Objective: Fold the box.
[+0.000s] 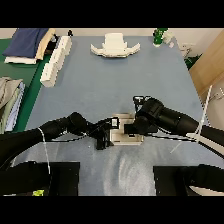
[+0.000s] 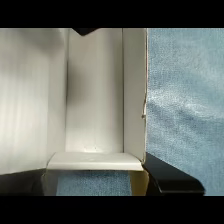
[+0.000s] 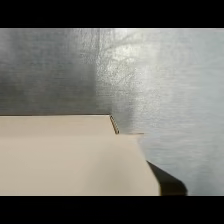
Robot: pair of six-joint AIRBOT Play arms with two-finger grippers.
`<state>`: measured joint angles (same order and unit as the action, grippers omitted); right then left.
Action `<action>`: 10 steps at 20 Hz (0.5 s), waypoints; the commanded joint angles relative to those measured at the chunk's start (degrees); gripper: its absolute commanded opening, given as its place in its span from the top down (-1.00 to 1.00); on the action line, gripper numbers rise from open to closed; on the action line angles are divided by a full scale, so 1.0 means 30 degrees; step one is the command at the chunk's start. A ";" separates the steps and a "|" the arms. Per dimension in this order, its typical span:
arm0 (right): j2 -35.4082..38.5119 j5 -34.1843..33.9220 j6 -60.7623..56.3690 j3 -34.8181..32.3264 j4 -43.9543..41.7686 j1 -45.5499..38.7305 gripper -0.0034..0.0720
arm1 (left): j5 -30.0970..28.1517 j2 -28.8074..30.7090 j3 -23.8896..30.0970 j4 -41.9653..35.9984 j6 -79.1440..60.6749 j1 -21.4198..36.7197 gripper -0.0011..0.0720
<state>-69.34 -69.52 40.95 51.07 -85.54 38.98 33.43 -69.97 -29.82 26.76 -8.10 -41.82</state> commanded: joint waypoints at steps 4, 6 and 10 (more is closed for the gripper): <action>0.2820 -0.2200 0.0080 0.0277 0.1792 -0.0036 -0.23 | 0.0000 -0.0007 0.0000 0.0007 0.0000 0.0007 -0.17; 0.3942 -0.3439 0.0080 0.0270 0.2841 -0.0036 0.21 | 0.0000 -0.0007 0.0000 0.0007 0.0000 0.0007 -0.17; 0.4881 -0.4175 0.1523 0.0204 0.3840 -0.1945 0.90 | 0.0000 -0.0007 0.0000 0.0007 -0.0007 0.0000 -0.17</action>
